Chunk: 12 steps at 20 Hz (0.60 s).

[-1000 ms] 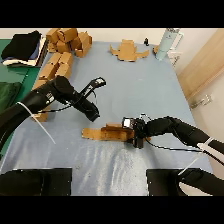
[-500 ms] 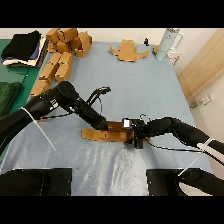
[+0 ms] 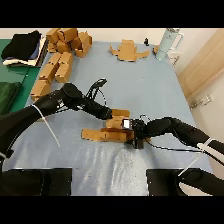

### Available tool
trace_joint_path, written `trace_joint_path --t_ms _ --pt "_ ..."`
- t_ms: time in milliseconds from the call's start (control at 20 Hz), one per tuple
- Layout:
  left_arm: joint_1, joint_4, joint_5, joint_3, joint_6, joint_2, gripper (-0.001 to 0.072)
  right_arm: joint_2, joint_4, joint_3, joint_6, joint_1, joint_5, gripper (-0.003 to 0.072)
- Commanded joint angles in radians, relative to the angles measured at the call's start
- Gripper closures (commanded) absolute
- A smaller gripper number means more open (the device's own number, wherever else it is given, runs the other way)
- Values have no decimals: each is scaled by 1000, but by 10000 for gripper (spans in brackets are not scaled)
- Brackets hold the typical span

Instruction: Fold the box.

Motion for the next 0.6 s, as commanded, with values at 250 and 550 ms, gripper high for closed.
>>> trace_joint_path --t_ms 250,550 --pt "8 74 -69 2 -41 -166 697 1 1 -1 -2 0 0 111" --pt "39 71 -67 39 72 -130 700 0 0 -1 -2 0 -1 111"
